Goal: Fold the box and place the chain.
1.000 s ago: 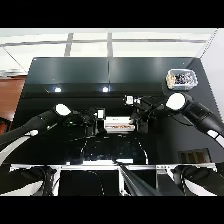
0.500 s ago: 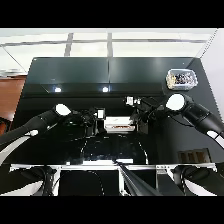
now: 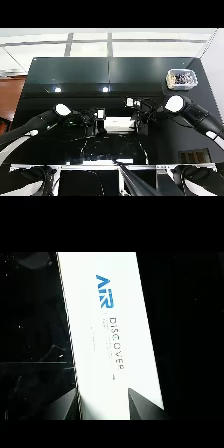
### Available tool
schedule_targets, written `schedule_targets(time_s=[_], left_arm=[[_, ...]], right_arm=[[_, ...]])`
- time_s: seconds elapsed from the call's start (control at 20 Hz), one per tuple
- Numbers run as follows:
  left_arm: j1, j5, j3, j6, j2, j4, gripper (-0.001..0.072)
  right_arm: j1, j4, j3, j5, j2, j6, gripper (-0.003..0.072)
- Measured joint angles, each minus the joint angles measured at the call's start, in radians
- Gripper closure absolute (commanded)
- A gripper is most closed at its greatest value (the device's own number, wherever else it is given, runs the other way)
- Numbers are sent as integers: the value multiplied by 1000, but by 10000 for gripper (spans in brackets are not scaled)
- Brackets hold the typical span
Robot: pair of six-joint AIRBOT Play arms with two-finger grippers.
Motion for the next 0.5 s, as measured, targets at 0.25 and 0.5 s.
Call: schedule_targets(time_s=[0.25, 0.5], left_arm=[[0, 0, 0, 0, 0, 0, 352], [0, 0, 0, -1, 0, 0, 351]], right_arm=[[0, 1, -11, 4, 0, 72, 312], [-2, 46, 25, 64, 24, 360, 665]])
